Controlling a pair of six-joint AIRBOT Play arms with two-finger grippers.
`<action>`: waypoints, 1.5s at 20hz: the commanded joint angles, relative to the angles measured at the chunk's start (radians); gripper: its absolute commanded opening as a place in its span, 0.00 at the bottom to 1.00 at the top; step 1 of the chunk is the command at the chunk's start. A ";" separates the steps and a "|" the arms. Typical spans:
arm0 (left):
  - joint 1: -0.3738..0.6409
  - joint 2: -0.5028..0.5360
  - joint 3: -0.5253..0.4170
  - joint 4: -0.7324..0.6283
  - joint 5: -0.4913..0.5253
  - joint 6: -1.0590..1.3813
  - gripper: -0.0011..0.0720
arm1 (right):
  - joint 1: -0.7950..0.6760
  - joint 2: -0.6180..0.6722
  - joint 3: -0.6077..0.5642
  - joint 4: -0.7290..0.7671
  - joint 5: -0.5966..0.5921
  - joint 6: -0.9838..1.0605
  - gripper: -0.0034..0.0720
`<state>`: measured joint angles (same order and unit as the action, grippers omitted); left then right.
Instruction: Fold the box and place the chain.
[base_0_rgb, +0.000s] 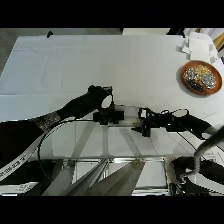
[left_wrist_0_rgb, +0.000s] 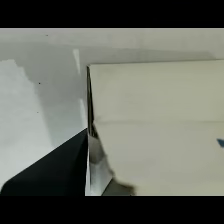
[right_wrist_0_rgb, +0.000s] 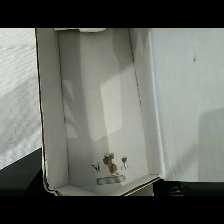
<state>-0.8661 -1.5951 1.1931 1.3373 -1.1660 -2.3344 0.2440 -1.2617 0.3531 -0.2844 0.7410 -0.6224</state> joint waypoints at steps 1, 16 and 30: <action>-0.002 -0.006 0.002 0.054 0.001 -0.007 0.34 | 0.000 0.000 0.000 0.000 0.001 0.000 0.59; -0.040 -0.024 0.002 0.069 0.029 -0.056 0.22 | 0.000 0.000 0.000 0.000 0.000 0.000 0.59; -0.038 -0.018 0.002 0.060 0.011 -0.047 0.14 | 0.000 0.001 0.000 0.000 0.003 0.000 0.59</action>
<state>-0.9096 -1.6184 1.1938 1.4059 -1.1431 -2.3898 0.2432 -1.2613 0.3534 -0.2855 0.7437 -0.6243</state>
